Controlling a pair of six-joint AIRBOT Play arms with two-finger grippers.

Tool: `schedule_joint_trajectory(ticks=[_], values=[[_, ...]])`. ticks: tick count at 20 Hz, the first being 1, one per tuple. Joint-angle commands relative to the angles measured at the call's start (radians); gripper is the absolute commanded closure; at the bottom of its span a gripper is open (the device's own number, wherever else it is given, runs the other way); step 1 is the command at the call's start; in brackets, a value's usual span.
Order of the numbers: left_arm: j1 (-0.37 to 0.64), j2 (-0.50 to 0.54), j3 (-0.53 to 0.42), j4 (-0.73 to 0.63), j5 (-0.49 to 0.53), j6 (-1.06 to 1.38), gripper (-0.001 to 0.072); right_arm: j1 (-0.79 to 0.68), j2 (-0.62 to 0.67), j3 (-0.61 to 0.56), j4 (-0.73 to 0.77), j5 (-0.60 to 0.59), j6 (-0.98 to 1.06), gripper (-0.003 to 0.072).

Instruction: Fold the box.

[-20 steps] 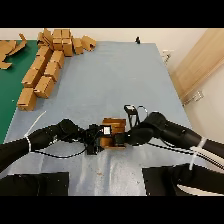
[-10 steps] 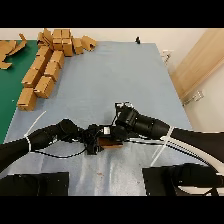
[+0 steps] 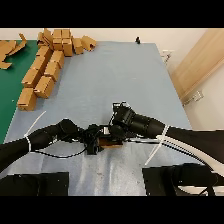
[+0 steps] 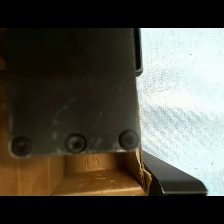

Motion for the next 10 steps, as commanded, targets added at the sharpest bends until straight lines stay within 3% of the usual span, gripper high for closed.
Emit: schedule_joint_trajectory(ticks=[1, 10], values=[[0.000, -0.001, 0.001, 0.000, 0.001, -0.001, 0.0100, 0.000, 0.000, 0.002, -0.011, -0.050, -0.003, 0.0440], [0.000, -0.001, 0.001, 0.000, 0.001, -0.001, 0.0100, 0.000, 0.000, 0.002, -0.037, -0.084, -0.002, 0.0440]])
